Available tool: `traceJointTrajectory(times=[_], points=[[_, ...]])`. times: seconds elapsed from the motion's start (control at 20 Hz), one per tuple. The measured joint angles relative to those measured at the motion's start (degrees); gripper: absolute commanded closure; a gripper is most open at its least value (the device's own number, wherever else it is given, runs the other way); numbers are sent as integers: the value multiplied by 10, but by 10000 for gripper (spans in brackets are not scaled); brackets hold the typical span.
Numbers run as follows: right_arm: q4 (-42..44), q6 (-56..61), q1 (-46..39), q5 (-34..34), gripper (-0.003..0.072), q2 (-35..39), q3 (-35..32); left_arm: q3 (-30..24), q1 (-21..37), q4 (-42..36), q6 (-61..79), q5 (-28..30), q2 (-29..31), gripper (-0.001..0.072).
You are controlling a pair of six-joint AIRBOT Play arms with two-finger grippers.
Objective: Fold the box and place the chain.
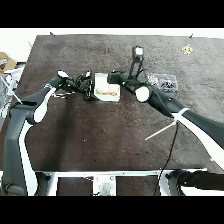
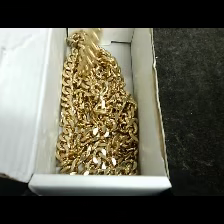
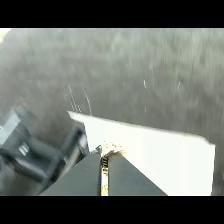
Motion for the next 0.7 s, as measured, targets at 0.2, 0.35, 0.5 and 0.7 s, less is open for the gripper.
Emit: traceJointTrajectory(times=[0.2, 0.35, 0.5, 0.7], points=[[-1, -7, -9, 25, 451, -28, 0, 0, 0, 0, 0, 0, 0, 294], [-3, -51, -45, 71, 487, -12, 16, 0, 0, 0, 0, 0, 0, 294], [10, -141, -103, 163, 489, -12, 73, 0, 0, 0, 0, 0, 0, 294], [149, -335, -192, 296, 490, -62, 174, 0, 0, 0, 0, 0, 0, 294]])
